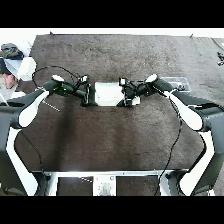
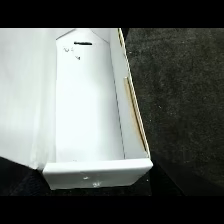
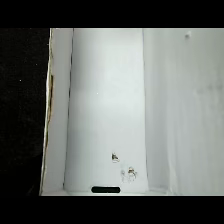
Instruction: Fold the box and place the chain.
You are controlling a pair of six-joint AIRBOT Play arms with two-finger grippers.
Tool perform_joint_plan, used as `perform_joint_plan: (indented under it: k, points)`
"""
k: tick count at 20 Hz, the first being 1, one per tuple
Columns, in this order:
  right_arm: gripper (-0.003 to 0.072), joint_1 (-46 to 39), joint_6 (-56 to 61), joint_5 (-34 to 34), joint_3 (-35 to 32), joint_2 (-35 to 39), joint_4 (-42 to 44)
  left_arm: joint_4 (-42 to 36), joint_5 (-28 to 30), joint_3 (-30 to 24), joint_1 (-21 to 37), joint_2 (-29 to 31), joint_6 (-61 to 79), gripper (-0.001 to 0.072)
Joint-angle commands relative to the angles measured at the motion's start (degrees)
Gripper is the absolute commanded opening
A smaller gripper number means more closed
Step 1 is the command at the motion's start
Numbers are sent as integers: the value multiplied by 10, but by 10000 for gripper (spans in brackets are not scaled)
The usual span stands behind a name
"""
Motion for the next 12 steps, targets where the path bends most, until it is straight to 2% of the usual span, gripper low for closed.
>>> perform_joint_plan:
  k: [1, 4, 7, 12]
  points:
    - [323, 0, 0, 0, 0, 0, 0, 3, 11, 1, -3, 0, -16, 719]
    - [323, 0, 0, 0, 0, 0, 0, 8, 16, 6, -3, 0, -14, 720]
    - [323, 0, 0, 0, 0, 0, 0, 45, 58, 15, -3, -2, -16, 719]
    - [323, 0, 0, 0, 0, 0, 0, 3, 40, 15, -5, -7, 20, 712]
